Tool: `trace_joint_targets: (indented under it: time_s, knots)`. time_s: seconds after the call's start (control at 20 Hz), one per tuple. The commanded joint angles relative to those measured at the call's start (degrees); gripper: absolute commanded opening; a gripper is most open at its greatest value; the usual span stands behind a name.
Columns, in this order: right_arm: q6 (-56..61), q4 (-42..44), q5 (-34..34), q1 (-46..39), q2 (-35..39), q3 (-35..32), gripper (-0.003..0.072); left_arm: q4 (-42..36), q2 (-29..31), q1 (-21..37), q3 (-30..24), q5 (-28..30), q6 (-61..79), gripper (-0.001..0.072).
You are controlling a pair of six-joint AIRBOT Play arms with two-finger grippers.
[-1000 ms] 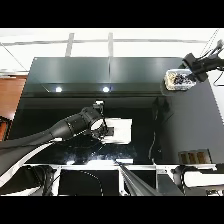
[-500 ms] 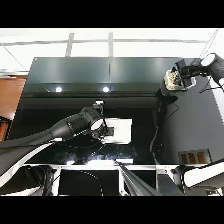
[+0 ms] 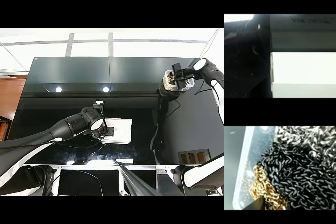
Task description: Fold the box and place the chain.
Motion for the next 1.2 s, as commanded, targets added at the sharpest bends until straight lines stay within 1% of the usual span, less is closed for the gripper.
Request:
trace_joint_targets:
  time_s: [0.0,0.1,0.35,0.5,0.8,0.95,1.15]
  knots:
    - [-7.3,1.4,1.3,0.0,0.3,2.0,0.0011,0.0,0.0,0.0,0.0,0.1,0.0,0.0031]
    - [-12.5,1.4,3.2,0.0,2.1,3.2,0.0009,0.0,0.0,0.0,0.0,0.1,0.0,0.0031]
    - [-25.0,1.1,7.0,0.0,10.8,3.2,0.0007,0.0,0.0,0.0,0.0,0.1,0.0,0.0031]
    - [-30.6,1.2,9.4,0.0,16.1,3.2,0.0007,0.0,0.0,0.0,0.0,0.1,0.0,0.0031]
    - [-39.4,1.2,9.9,0.0,29.7,3.5,0.0006,0.0,0.0,0.0,0.0,0.1,0.0,0.0031]
    - [-43.4,2.3,10.5,0.0,35.6,5.9,0.0006,0.0,0.0,0.0,0.0,0.1,0.0,0.0031]
    - [-50.1,7.2,14.4,0.0,41.4,12.3,0.0006,0.0,0.0,0.0,0.0,0.1,0.0,0.0031]
